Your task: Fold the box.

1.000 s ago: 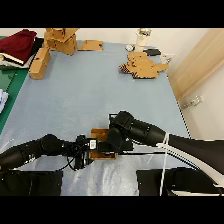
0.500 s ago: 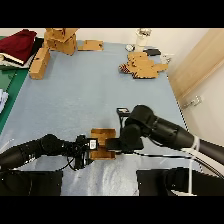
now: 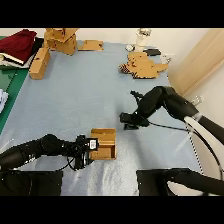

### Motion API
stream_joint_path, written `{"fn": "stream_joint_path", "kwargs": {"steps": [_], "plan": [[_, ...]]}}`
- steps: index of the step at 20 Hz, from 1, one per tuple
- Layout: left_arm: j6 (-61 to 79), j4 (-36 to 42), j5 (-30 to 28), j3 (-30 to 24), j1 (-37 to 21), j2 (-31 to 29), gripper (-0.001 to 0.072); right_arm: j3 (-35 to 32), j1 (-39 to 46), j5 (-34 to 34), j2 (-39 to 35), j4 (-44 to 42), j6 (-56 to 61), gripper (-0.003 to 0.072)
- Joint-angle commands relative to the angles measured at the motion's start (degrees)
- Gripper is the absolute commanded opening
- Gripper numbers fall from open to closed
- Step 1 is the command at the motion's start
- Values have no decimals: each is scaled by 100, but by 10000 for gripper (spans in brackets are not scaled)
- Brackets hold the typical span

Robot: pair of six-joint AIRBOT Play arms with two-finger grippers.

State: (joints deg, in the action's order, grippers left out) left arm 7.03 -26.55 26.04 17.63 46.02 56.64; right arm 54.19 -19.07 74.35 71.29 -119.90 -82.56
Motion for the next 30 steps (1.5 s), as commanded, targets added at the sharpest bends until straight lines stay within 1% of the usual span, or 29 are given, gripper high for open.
{"fn": "stream_joint_path", "kwargs": {"steps": [1,2,3,5,7,9,13,15,18,23,25,26,27,28,29,30], "plan": [[2,-2,-2,4,-4,2,600,2,688,660,1121,-2730,-3233,2],[2,-2,-4,4,-4,2,600,0,551,887,1320,-2852,-3626,1],[0,-2,-2,4,-4,2,600,-9,367,922,1397,-2828,-3934,2],[2,-2,7,4,-4,2,600,-149,-98,835,1329,-2846,-4483,2],[2,0,-4,4,-4,2,600,-367,-540,647,1084,-2826,-4870,3],[0,0,7,4,-2,2,600,-719,-885,190,629,-2815,-5075,2],[2,-2,0,4,-4,2,600,-1530,-1364,-483,-616,-2785,-5362,3],[0,0,0,4,-4,2,599,-1849,-1532,-1021,-1209,-2710,-5510,3],[0,-2,0,4,-4,2,600,-2251,-1893,-1937,-1888,-2138,-5834,4],[0,-2,0,4,-4,2,599,-3016,-2837,-3978,-2806,-1060,-6151,6],[2,-2,0,4,-4,2,600,-3195,-3220,-4426,-3025,-588,-6146,25],[2,0,0,4,-4,2,600,-3209,-3329,-4457,-3056,-398,-6146,28],[0,-2,0,4,-4,2,600,-3206,-3399,-4476,-3053,-190,-6146,161],[0,-2,0,4,-4,2,600,-3206,-3427,-4474,-3051,-46,-6151,322],[2,-2,0,4,-4,2,600,-3206,-3427,-4474,-3053,83,-6207,420],[2,-2,0,4,-4,2,600,-3206,-3427,-4454,-3053,98,-6330,437]]}}
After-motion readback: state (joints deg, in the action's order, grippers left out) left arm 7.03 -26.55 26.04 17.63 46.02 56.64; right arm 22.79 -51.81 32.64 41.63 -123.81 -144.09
